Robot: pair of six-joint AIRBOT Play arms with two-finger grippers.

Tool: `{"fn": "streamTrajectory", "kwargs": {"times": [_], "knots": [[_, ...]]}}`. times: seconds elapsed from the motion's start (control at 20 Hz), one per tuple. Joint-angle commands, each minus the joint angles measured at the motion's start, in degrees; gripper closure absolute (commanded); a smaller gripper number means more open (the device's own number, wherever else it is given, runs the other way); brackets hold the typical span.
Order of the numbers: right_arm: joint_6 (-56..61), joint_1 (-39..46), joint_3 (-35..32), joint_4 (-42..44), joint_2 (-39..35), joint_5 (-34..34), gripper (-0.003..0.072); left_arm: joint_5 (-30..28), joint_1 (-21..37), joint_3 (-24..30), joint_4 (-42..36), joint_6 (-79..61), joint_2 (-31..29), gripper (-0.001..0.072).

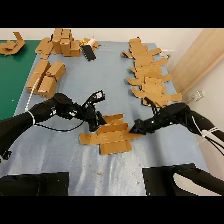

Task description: Fold the box.

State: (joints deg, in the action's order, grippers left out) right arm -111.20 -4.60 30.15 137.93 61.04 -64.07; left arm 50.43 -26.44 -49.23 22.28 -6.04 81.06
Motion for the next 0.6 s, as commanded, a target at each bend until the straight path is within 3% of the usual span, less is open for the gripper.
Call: {"fn": "streamTrajectory", "kwargs": {"times": [0.0,0.25,0.55], "knots": [[1.29,-1.86,-6.82,-1.27,-0.44,4.44,0.0682,0.13,0.07,0.02,0.04,0.02,-0.02,0.0697],[1.05,-1.84,-7.85,-1.9,-0.39,12.33,0.0682,2.34,-0.02,0.02,0.07,-0.98,-0.02,0.0697],[1.07,-1.84,-7.85,-1.84,-0.39,12.85,0.0681,3.56,-0.02,0.02,0.07,-1.09,-0.02,0.0697]]}}
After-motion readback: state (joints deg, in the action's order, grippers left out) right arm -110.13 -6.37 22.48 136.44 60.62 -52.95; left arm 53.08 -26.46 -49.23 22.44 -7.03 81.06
